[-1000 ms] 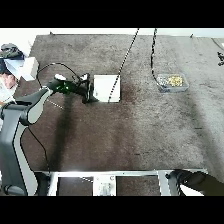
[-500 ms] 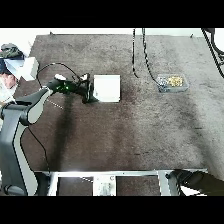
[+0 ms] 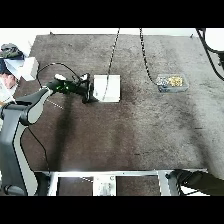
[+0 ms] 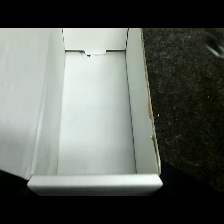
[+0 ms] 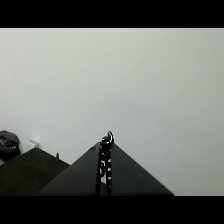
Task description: Fold the box and place the chain.
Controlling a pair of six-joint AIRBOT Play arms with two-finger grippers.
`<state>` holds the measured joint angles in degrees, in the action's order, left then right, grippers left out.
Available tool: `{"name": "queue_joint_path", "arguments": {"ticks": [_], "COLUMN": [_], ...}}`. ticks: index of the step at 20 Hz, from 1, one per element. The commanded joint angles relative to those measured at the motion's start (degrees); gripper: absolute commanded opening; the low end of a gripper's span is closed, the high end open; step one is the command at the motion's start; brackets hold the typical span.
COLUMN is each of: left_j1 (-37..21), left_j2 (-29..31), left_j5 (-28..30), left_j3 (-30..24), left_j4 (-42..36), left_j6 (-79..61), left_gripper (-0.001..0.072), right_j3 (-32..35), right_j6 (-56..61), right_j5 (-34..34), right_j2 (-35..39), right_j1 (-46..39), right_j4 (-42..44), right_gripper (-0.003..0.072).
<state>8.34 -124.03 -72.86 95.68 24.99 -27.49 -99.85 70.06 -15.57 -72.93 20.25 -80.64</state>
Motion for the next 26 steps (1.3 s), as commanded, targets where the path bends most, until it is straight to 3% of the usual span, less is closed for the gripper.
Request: {"name": "queue_joint_path", "arguments": {"ticks": [1,8,17,19,23,26], "left_j1": [0.0,0.0,0.0,0.0,0.0,0.0], "left_j2": [0.0,0.0,0.0,0.0,0.0,0.0], "left_j5": [0.0,0.0,0.0,0.0,0.0,0.0], "left_j3": [0.0,0.0,0.0,0.0,0.0,0.0], "left_j4": [0.0,0.0,0.0,0.0,0.0,0.0], "left_j6": [0.0,0.0,0.0,0.0,0.0,0.0], "left_gripper": [0.0416,0.0415,0.0416,0.0416,0.0416,0.0416], "right_j3": [-0.1,-0.1,-0.2,-0.2,0.6,3.6], "right_j6": [0.0,0.0,0.0,0.0,0.0,0.2], "right_j5": [0.5,0.7,5.6,2.6,-12.0,-18.1], "right_j2": [-2.0,-5.1,-5.1,-5.1,-5.4,-5.8], "right_j1": [0.1,0.2,0.2,0.2,0.2,0.2], "right_j4": [1.7,2.7,2.8,2.7,2.7,3.2], "right_gripper": [-0.0009,-0.0010,-0.0010,-0.0010,-0.0010,-0.0010]}}
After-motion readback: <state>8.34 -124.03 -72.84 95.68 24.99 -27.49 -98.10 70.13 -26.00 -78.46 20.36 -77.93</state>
